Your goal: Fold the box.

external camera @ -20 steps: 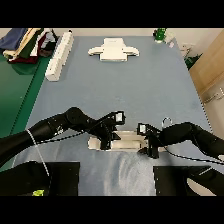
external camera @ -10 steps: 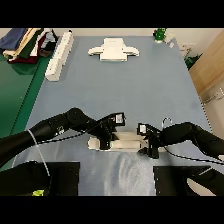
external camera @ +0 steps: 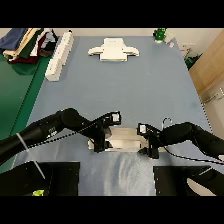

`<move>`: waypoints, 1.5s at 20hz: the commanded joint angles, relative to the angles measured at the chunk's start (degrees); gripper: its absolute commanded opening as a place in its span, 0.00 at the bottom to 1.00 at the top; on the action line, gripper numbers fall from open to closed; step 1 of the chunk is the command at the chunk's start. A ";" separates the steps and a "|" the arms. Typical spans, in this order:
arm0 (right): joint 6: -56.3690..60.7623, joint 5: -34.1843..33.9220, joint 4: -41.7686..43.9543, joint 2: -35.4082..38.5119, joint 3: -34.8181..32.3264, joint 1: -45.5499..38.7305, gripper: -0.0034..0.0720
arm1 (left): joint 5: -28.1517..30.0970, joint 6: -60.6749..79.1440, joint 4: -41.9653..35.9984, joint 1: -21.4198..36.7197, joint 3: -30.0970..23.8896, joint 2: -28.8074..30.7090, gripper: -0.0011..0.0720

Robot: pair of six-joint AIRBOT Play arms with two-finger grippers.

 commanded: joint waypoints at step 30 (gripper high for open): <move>0.00 0.15 0.04 0.04 0.07 -0.02 0.69 | 6.47 -61.66 -12.72 4.85 8.83 -20.26 0.03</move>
